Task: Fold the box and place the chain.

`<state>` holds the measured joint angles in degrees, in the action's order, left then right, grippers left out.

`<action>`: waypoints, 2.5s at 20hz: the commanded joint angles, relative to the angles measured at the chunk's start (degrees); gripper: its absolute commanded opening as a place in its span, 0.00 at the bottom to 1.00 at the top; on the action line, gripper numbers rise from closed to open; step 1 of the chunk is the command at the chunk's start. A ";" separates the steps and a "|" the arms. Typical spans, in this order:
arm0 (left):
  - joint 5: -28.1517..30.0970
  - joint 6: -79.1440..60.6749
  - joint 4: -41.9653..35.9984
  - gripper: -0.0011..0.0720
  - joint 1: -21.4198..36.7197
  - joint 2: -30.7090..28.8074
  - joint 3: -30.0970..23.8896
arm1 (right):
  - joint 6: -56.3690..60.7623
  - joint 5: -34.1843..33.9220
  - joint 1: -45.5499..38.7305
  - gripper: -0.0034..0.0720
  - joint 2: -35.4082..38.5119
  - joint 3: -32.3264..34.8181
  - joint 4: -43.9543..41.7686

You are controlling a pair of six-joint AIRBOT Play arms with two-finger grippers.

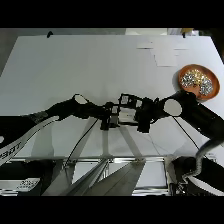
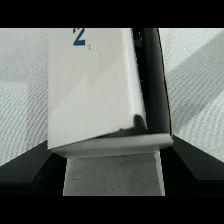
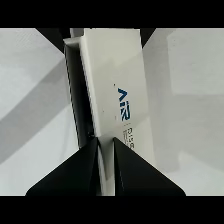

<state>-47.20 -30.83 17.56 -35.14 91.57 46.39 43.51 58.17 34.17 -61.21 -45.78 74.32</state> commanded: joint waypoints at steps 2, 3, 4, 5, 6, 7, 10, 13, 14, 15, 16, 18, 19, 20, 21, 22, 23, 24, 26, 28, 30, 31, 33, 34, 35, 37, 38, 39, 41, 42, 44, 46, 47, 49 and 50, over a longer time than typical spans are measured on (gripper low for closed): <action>0.00 -0.17 0.04 0.14 0.02 0.02 0.02 | 0.00 -0.57 -0.02 0.12 0.00 1.64 -1.33; 0.00 -0.15 0.04 0.14 0.02 0.02 0.02 | 0.00 -0.55 0.00 0.13 0.00 2.08 -2.21; 0.00 -0.15 0.04 0.14 0.02 0.02 0.02 | -0.02 -0.59 0.00 0.13 0.00 2.49 -2.89; 0.02 -0.15 0.04 0.14 0.02 0.02 0.02 | -0.02 -0.57 0.00 0.13 0.00 2.82 -3.21; 0.02 -0.15 0.04 0.14 0.02 0.02 0.02 | -0.02 -0.55 0.00 0.13 0.00 3.17 -3.26; 0.00 -0.17 0.07 0.14 0.02 0.02 0.02 | -0.02 -0.55 0.00 0.13 0.00 3.37 -3.26; 0.02 -0.15 0.07 0.14 0.02 0.02 0.02 | -0.04 -0.59 0.00 0.32 0.00 3.48 -4.76; 0.02 -0.15 0.04 0.14 0.02 0.02 0.02 | -0.04 -0.83 -0.02 0.32 0.02 3.48 -6.12; 0.02 -0.15 0.04 0.14 0.02 0.02 0.02 | -0.04 -0.81 -0.02 0.32 0.07 3.45 -6.23; 0.00 -0.15 0.04 0.14 0.02 0.02 0.02 | -0.04 -0.81 -0.02 0.32 0.35 3.45 -6.32; 0.02 -0.17 0.04 0.14 0.02 0.02 0.02 | -0.31 -0.85 -0.02 0.32 0.90 3.45 -6.93; 0.02 -0.15 0.07 0.14 0.02 0.02 0.04 | -0.50 -1.57 -0.02 0.33 2.56 3.45 -7.17; 0.02 -0.15 0.07 0.14 0.02 0.02 0.02 | -0.48 -2.23 -0.02 0.33 3.43 3.45 -7.17; 0.02 -0.15 0.04 0.14 0.02 0.02 0.02 | -0.44 -2.91 -0.02 0.32 4.04 3.45 -7.17; 0.02 -0.17 0.04 0.14 0.02 0.02 0.02 | -0.22 -3.52 -0.02 0.30 4.31 3.45 -7.17; 0.00 -0.15 0.04 0.14 0.04 0.02 0.02 | 0.07 -3.93 -0.02 0.22 4.22 3.48 -7.17; 0.02 -0.17 0.04 0.14 0.04 0.02 0.02 | 0.04 -4.07 -0.02 0.12 3.93 3.48 -7.17; 0.00 -0.15 0.04 0.14 0.02 0.02 0.02 | 0.07 -4.02 -0.02 0.09 3.52 3.48 -7.13; 0.02 -0.15 0.07 0.14 0.02 0.02 0.02 | 0.09 -4.00 -0.02 0.07 2.51 3.50 -7.04; 0.02 -0.15 0.04 0.14 0.02 0.02 0.02 | 0.24 -3.74 -0.02 0.07 0.98 3.50 -7.06; 0.00 -0.15 0.04 0.14 0.02 0.02 0.02 | 0.24 -3.08 -0.02 0.07 -0.28 3.50 -7.08; 0.02 -0.15 0.07 0.14 0.02 0.02 0.04 | 0.22 -2.69 -0.02 0.07 -0.72 3.50 -7.08; 0.02 -0.15 0.07 0.14 0.02 0.02 0.02 | 0.20 -1.99 -0.02 0.07 -0.96 3.50 -7.04; 0.00 -0.15 0.04 0.14 0.02 0.02 0.02 | 0.20 -1.97 -0.02 0.07 -0.96 3.50 -7.04; 0.02 -0.15 0.04 0.14 0.02 0.02 0.02 | 0.20 -2.01 -0.02 0.07 -0.96 3.50 -7.04; 0.02 -0.15 0.07 0.14 0.02 0.02 0.02 | 0.20 -2.12 -0.02 0.07 -0.96 3.50 -7.04; 0.02 -0.15 0.04 0.14 0.02 0.02 0.02 | 0.20 -2.08 -0.02 0.07 -0.96 3.50 -7.06; 0.02 -0.15 0.04 0.14 0.02 0.02 0.02 | 0.20 -2.01 -0.02 0.07 -0.96 3.52 -7.04; 0.02 -0.15 0.07 0.14 0.02 0.02 0.02 | 0.20 -1.95 -0.02 0.07 -0.96 3.65 -7.04; 0.00 -0.15 0.04 0.14 0.02 0.02 0.02 | 0.20 -1.95 -0.02 0.07 -0.96 4.07 -7.04; 0.02 -0.15 0.04 0.14 0.02 0.02 0.02 | 0.22 -2.36 0.00 0.07 -1.03 6.12 -7.17; 0.02 -0.15 0.04 0.14 0.02 0.02 0.02 | 0.24 -2.56 -0.02 0.07 -1.18 8.00 -7.32; 0.02 -0.15 0.04 0.14 0.02 0.02 0.02 | 0.37 -2.54 -0.02 0.07 -1.18 8.50 -7.41; 0.02 -0.15 0.04 0.14 0.02 0.02 0.02 | 1.07 -2.75 -0.02 0.07 -1.18 8.52 -7.52; 0.02 -0.15 0.07 0.14 0.02 0.02 0.02 | 1.07 -2.78 -0.02 0.07 -1.18 8.55 -7.54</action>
<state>-47.40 -31.07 17.72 -35.18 91.61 46.39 43.99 54.50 34.11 -62.33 -38.02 66.54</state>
